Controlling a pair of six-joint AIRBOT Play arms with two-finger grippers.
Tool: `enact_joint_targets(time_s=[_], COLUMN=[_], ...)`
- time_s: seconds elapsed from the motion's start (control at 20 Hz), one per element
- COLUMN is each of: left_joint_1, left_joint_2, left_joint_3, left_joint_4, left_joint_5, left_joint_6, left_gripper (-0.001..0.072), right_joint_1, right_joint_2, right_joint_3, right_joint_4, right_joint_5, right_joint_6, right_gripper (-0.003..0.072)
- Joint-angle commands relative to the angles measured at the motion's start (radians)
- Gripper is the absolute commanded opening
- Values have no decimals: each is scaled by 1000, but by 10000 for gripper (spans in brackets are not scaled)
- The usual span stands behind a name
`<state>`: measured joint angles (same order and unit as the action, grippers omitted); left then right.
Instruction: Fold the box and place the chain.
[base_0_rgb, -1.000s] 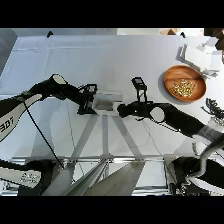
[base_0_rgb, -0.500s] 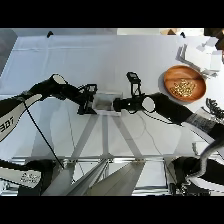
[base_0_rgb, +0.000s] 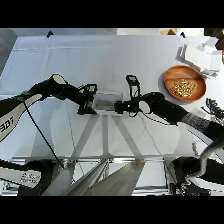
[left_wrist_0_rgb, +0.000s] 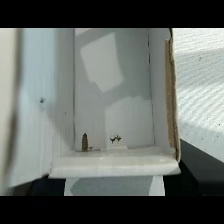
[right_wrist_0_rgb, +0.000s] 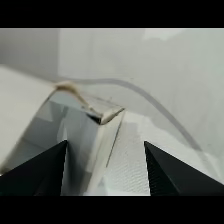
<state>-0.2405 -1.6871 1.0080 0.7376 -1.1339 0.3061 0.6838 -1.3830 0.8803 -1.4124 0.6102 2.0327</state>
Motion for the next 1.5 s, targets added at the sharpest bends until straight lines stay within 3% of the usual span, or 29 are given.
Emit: enact_joint_targets(time_s=[0.0,0.2,0.4,0.6,0.7,0.75,0.8,0.85,1.2,1.3,1.35,1.45], left_joint_1=[0,0,0,0,0,0,0,0,0,0,0,0], left_joint_2=[0,0,0,0,0,0,0,0,0,0,0,0], left_joint_3=[0,0,0,0,0,0,0,0,0,0,0,0], left_joint_4=[0,0,0,0,0,0,0,0,0,0,0,0], left_joint_5=[0,0,0,0,0,0,0,0,0,0,0,0], left_joint_6=[0,0,0,0,0,0,0,0,0,0,0,0], left_gripper=[175,175,175,175,175,175,175,175,175,175,175,175], right_joint_1=[7,7,38,81,93,94,94,94,94,94,94,94], right_joint_2=[-2,-13,-98,-197,-224,-228,-227,-227,-243,-257,-264,-270], right_joint_3=[44,89,150,235,275,290,299,306,308,308,308,308], right_joint_4=[-69,-70,-140,-255,-293,-293,-293,-294,-294,-295,-295,-298], right_joint_5=[8,35,210,294,304,302,289,287,303,344,363,364], right_joint_6=[69,71,90,239,301,319,332,357,500,503,503,509], right_gripper=[536,535,534,521,512,484,398,382,381,294,285,124])
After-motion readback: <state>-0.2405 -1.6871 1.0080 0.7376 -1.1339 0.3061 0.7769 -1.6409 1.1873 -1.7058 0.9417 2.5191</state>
